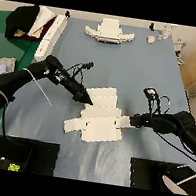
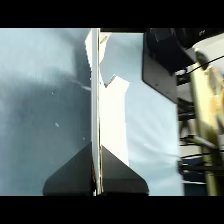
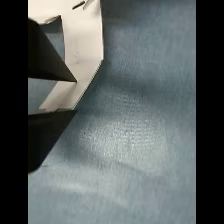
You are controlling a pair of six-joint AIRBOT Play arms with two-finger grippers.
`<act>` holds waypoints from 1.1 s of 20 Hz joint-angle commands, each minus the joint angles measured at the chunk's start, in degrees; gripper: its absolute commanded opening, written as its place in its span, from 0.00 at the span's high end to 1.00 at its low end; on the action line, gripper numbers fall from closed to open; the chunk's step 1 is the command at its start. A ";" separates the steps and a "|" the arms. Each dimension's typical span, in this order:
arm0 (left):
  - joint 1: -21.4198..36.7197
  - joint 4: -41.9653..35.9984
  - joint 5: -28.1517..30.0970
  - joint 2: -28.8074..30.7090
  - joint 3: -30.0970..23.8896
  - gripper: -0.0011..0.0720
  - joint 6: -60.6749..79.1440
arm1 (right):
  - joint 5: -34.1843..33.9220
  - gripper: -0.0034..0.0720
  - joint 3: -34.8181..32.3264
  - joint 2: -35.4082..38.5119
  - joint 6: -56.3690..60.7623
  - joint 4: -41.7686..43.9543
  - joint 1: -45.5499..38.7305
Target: Fold the box.
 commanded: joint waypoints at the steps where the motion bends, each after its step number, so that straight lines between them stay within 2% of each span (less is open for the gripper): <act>1: -3.39 0.02 10.01 6.88 -2.21 0.97 8.63 | 0.04 0.30 1.64 0.02 9.20 -7.43 -0.07; 2: -4.35 -0.02 12.39 8.92 -3.89 0.97 10.62 | 0.07 0.26 2.84 0.04 11.72 -8.87 -0.07; 3: -5.55 -0.04 15.50 11.21 -6.14 0.97 12.76 | 0.11 0.26 4.09 0.07 13.62 -10.51 -0.07; 9: -16.57 -0.33 40.33 24.68 -22.53 0.97 22.40 | 0.39 0.26 8.28 0.07 27.85 -24.09 -0.07; 11: -21.09 -0.28 47.17 27.74 -26.49 0.97 22.40 | 0.59 0.26 8.28 -0.02 31.78 -26.10 -0.07; 13: -24.83 -0.26 51.52 28.70 -28.87 0.97 22.38 | 0.63 0.26 8.28 -0.04 32.83 -26.45 -0.07; 15: -26.21 -0.22 51.65 28.30 -29.40 0.96 22.36 | 0.57 0.26 8.28 -0.04 32.83 -26.38 -0.07; 18: -24.92 -0.11 51.04 28.37 -28.24 0.96 21.05 | 0.48 0.26 8.28 -0.04 32.83 -25.79 -0.07; 20: -22.56 0.24 46.47 28.35 -25.83 0.96 19.69 | 0.20 0.26 8.28 -0.04 32.83 -25.49 -0.07; 22: -19.65 0.70 39.01 28.33 -23.39 0.96 19.71 | 0.00 0.26 8.26 -0.04 32.85 -25.31 -0.07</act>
